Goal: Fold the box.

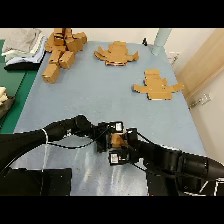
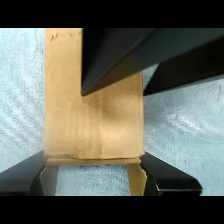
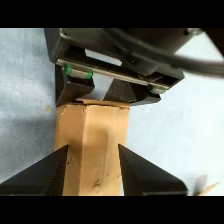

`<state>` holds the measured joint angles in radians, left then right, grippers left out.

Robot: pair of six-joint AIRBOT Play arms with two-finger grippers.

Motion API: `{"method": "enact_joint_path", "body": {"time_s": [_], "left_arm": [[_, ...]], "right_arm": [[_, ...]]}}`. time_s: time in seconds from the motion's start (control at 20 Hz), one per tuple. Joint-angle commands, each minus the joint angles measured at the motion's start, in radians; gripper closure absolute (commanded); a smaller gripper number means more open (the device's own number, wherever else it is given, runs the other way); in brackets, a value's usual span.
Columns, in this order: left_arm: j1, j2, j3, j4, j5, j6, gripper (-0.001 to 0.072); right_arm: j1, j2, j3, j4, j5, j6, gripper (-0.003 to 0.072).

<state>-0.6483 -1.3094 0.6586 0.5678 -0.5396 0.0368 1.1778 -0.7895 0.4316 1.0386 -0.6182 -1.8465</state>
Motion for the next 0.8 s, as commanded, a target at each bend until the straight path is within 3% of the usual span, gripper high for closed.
{"method": "enact_joint_path", "body": {"time_s": [0.0, 0.75], "left_arm": [[0.001, 0.0, 0.001, 0.0, -0.002, 0.0, 0.0188], [0.001, 0.0, 0.001, 0.0, -0.002, 0.0, 0.0188]], "right_arm": [[0.003, -0.007, -0.001, -0.063, 0.008, 0.032, 0.0211], [0.015, 0.074, 0.002, -0.056, -0.008, 0.032, 0.021]]}}
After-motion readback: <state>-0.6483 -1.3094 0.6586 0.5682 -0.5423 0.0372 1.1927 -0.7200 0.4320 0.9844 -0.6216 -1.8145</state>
